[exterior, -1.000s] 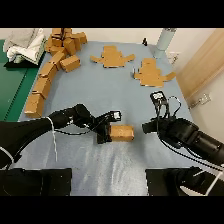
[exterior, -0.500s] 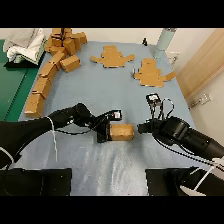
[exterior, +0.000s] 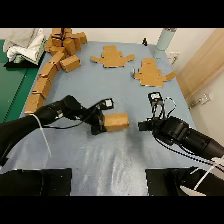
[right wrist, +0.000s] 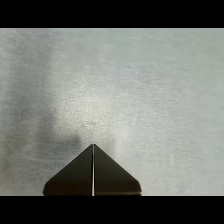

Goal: Fold the box.

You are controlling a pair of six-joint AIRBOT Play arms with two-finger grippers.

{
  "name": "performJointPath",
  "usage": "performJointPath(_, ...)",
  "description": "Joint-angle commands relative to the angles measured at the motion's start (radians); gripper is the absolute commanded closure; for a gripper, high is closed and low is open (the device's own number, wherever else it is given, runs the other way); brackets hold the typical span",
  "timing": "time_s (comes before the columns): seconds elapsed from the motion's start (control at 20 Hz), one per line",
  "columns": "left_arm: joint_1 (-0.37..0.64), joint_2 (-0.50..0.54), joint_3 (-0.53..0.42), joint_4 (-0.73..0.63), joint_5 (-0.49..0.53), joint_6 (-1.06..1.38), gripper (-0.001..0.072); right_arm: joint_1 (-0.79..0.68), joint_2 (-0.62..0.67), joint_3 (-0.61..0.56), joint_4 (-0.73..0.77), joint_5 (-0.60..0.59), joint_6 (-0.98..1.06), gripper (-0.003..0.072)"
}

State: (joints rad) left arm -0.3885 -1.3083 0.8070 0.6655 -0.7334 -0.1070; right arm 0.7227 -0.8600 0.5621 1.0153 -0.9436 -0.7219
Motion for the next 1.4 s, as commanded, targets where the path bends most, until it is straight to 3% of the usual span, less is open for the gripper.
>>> performJointPath(0.0,0.109,0.049,0.001,0.162,-0.042,-0.190,0.0264,-0.001,-0.001,0.000,-0.040,0.000,0.033,0.0680)
performJointPath(0.25,0.321,0.158,-0.023,0.228,-0.172,-0.346,0.0265,-0.001,-0.001,0.000,-0.071,0.001,0.034,0.0681)
performJointPath(0.4,0.431,0.229,-0.061,0.262,-0.168,-0.433,0.0265,-0.001,-0.001,0.000,-0.077,0.005,0.034,0.0681)
performJointPath(0.55,0.498,0.219,-0.063,0.263,-0.064,-0.586,0.0265,-0.001,-0.001,0.000,-0.076,0.040,0.034,0.0680)
performJointPath(0.7,0.501,0.141,-0.040,0.263,0.099,-0.704,0.0264,-0.001,-0.001,0.000,-0.072,0.075,0.043,0.0680)
performJointPath(0.9,0.501,-0.043,0.092,0.264,0.203,-0.767,0.0265,0.000,-0.001,0.000,-0.068,0.076,0.060,0.0680)
performJointPath(1.05,0.501,-0.200,0.257,0.268,0.198,-0.830,0.0265,-0.001,-0.001,0.000,-0.067,0.076,0.061,0.0681)
performJointPath(1.2,0.502,-0.331,0.429,0.382,0.180,-0.942,0.0265,0.000,-0.001,0.000,-0.062,0.076,0.061,0.0680)
performJointPath(1.35,0.518,-0.399,0.546,0.497,0.192,-1.081,0.0264,0.000,-0.001,0.000,-0.056,0.076,0.061,0.0680)
